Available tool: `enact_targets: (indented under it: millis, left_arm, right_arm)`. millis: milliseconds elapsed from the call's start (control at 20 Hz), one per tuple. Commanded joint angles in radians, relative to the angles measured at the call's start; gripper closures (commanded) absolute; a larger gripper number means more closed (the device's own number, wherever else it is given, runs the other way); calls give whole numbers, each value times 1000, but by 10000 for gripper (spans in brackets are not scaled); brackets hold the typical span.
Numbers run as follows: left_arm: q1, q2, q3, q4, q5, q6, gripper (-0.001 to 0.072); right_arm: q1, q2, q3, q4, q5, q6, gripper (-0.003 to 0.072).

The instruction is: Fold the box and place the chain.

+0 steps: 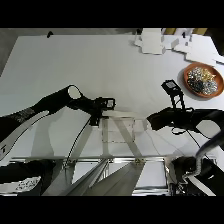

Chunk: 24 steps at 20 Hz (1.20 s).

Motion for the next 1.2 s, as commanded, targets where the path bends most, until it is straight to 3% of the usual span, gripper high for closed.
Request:
enact_targets:
  millis: [0, 150, 300, 500, 700, 1150]
  left_arm:
    - [0, -1, -1, 0, 0, 0, 699]
    - [0, -1, -1, 0, 0, 0, 699]
    - [0, -1, -1, 0, 0, 0, 699]
    - [0, -1, -1, 0, 0, 0, 699]
    - [0, -1, -1, 0, 0, 0, 699]
    - [0, -1, -1, 0, 0, 0, 699]
  right_arm:
    - [1, 0, 1, 4, 9, 0, 254]
    - [1, 0, 1, 24, 13, -7, 254]
    - [1, 0, 1, 113, 42, -138, 253]
    - [1, 0, 1, 227, 123, -236, 253]
    - [1, 0, -1, 240, 195, -291, 254]
    - [1, -2, -2, 304, 182, -608, 257]
